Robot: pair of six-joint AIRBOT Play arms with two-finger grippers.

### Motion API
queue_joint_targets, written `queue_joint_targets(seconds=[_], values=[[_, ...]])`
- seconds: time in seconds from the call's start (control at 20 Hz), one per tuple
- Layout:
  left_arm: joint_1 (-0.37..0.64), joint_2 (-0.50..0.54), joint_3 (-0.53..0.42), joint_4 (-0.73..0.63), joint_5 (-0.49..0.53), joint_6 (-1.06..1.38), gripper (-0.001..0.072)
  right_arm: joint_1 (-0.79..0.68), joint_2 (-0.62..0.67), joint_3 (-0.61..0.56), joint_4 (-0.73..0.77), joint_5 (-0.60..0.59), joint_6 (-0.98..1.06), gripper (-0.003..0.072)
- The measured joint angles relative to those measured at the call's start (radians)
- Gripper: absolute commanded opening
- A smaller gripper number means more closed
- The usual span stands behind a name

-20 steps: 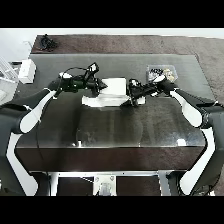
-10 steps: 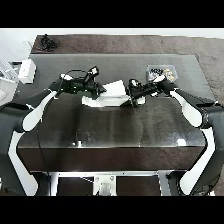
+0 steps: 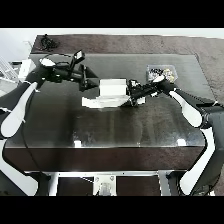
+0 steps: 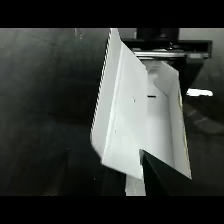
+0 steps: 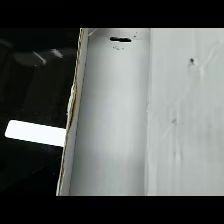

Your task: Fold the box and place the chain.

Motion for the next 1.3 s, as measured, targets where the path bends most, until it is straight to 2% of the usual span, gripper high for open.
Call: queue_joint_targets(seconds=[0.05, 0.1, 0.15, 0.25, 0.5, 0.7, 0.95, 1.2, 1.25, 1.3], values=[[0.010, 0.006, -0.001, 0.046, -0.029, -0.021, 0.0506, 0.000, 0.000, 0.000, 0.000, 0.000, 0.000, 0.0499], [0.013, 0.009, -0.005, 0.089, -0.050, -0.037, 0.0563, 0.000, 0.000, 0.000, 0.001, 0.000, 0.000, 0.0498], [0.014, 0.011, -0.011, 0.134, -0.064, -0.049, 0.0719, 0.000, 0.000, 0.000, 0.002, 0.000, 0.000, 0.0498], [0.010, 0.015, -0.030, 0.192, -0.063, -0.066, 0.0715, 0.000, 0.000, 0.000, 0.002, 0.000, 0.001, 0.0498], [-0.042, 0.015, -0.073, 0.259, 0.013, -0.083, 0.0714, 0.000, 0.000, 0.000, 0.003, 0.000, 0.002, 0.0498], [-0.065, 0.011, -0.090, 0.273, 0.061, -0.087, 0.0713, 0.000, 0.000, 0.000, 0.003, -0.001, 0.002, 0.0498], [-0.092, 0.009, -0.134, 0.279, 0.070, -0.095, 0.0713, 0.000, 0.000, 0.000, 0.004, -0.001, 0.002, 0.0498], [-0.122, 0.008, -0.171, 0.280, 0.159, -0.104, 0.0704, 0.000, 0.000, 0.000, 0.004, -0.001, 0.002, 0.0498], [-0.125, 0.008, -0.174, 0.280, 0.171, -0.111, 0.0689, 0.000, 0.000, 0.000, 0.004, -0.001, 0.002, 0.0498], [-0.127, 0.008, -0.176, 0.282, 0.176, -0.121, 0.0560, 0.000, 0.000, 0.000, 0.004, -0.001, 0.002, 0.0498]])
